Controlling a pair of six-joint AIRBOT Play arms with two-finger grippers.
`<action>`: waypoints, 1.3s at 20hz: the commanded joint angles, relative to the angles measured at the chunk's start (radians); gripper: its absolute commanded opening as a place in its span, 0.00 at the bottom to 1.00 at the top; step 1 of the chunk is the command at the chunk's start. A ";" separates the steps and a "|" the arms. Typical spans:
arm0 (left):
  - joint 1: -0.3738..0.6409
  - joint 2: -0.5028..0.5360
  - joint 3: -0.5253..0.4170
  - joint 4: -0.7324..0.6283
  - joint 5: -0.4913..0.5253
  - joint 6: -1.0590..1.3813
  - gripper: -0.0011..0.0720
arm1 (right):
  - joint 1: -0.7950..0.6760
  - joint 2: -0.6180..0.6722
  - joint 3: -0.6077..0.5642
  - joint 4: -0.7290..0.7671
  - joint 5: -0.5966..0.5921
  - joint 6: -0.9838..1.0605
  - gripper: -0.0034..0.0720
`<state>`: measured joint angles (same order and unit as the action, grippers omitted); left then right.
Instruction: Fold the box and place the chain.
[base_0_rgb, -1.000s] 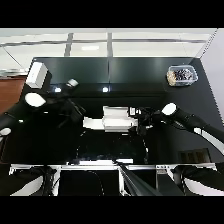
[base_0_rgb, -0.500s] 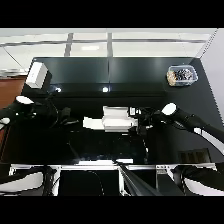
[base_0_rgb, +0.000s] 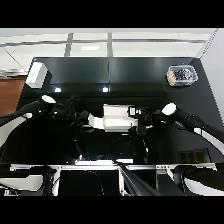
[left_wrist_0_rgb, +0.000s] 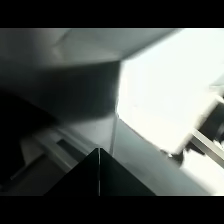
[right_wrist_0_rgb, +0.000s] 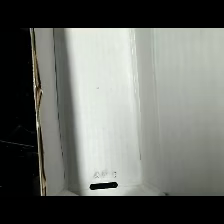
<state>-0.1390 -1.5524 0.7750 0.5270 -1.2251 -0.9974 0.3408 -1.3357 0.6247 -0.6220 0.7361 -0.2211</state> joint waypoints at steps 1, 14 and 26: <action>-0.032 -0.006 0.085 -0.011 -0.076 0.029 0.06 | 0.000 -0.001 0.001 0.000 0.000 0.000 0.36; -0.154 -0.006 0.200 0.149 -0.048 -0.124 0.83 | 0.000 0.000 0.001 0.000 0.000 0.000 0.36; -0.285 0.108 0.251 0.354 0.071 -0.373 0.76 | 0.000 0.000 0.001 0.000 0.000 0.000 0.36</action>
<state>-0.3981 -1.4864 1.0237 0.8154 -1.2060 -1.2900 0.3408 -1.3357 0.6247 -0.6216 0.7361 -0.2211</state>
